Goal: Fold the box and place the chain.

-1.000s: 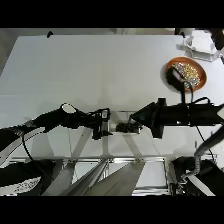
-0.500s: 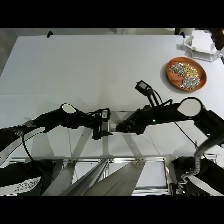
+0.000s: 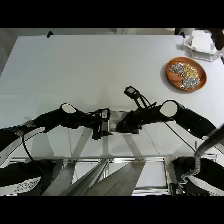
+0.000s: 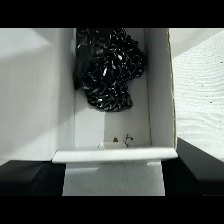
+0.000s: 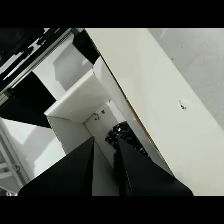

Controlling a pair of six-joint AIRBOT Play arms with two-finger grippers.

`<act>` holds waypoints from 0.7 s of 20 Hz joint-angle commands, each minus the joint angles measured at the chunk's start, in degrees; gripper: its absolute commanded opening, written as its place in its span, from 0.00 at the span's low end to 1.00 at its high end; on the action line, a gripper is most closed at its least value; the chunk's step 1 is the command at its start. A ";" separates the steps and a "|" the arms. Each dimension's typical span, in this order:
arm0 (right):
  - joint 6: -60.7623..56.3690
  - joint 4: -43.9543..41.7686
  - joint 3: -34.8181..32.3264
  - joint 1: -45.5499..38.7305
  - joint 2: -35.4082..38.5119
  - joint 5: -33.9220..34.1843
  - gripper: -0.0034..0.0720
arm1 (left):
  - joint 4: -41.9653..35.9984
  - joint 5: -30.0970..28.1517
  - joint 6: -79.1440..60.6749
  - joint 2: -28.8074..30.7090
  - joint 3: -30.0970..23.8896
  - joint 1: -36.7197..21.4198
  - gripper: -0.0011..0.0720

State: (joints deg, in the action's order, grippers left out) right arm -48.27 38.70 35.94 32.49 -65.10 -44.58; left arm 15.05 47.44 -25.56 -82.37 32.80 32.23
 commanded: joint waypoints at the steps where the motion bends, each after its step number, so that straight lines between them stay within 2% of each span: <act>1: -0.37 -3.08 0.00 0.42 -0.26 -0.72 0.29 | -0.04 -0.07 0.04 0.02 0.07 0.00 0.20; 4: -0.35 -3.56 0.00 0.42 2.91 -2.60 0.29 | -0.02 -0.07 0.04 0.02 0.07 0.00 0.20; 8: -0.39 -1.73 0.00 0.39 12.55 -4.72 0.29 | -0.02 -0.07 0.04 0.02 0.07 0.00 0.20; 12: -3.19 4.20 0.00 -2.36 22.60 -6.88 0.28 | -0.02 -0.07 0.04 0.02 0.07 0.00 0.20; 14: -4.42 8.52 0.00 -6.23 25.99 -10.40 0.29 | -0.02 -0.04 0.04 0.02 0.07 0.00 0.20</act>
State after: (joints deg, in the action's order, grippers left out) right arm -50.63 41.50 35.94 29.71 -44.66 -51.27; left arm 14.98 47.31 -25.54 -82.37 32.82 32.25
